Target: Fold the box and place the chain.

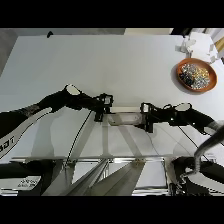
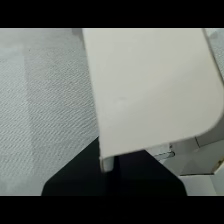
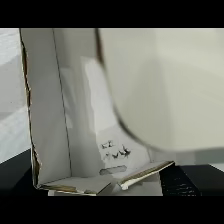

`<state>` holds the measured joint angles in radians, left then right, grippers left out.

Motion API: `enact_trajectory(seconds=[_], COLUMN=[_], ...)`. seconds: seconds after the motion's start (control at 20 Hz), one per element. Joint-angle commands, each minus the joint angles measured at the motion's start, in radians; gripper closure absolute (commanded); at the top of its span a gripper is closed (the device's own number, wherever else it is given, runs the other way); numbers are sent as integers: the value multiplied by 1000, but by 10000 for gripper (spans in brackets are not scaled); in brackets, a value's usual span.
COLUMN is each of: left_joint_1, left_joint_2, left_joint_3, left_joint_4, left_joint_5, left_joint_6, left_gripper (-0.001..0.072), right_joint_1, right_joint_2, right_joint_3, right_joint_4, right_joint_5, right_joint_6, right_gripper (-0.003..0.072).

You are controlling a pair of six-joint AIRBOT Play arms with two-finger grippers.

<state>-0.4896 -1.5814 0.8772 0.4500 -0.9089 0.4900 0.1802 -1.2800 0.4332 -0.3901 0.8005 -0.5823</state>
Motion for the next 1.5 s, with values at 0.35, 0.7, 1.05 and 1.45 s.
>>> enact_trajectory(seconds=[0.35, 0.7, 1.05, 1.45], left_joint_1=[0, 0, 0, 0], left_joint_2=[0, 0, 0, 0], left_joint_3=[0, 0, 0, 0], left_joint_4=[0, 0, 0, 0], left_joint_5=[0, 0, -1, 0], left_joint_6=[0, 0, 0, 0], left_gripper=[698, 698, 698, 698], right_joint_1=[8, 8, 9, 9], right_joint_2=[-10, -10, -10, -10], right_joint_3=[1, 1, 1, 1], right_joint_4=[6, 6, 2, -13], right_joint_5=[7, 1, 1, 12], right_joint_6=[-25, -25, -25, -18], right_gripper=[225, 295, 283, 284])
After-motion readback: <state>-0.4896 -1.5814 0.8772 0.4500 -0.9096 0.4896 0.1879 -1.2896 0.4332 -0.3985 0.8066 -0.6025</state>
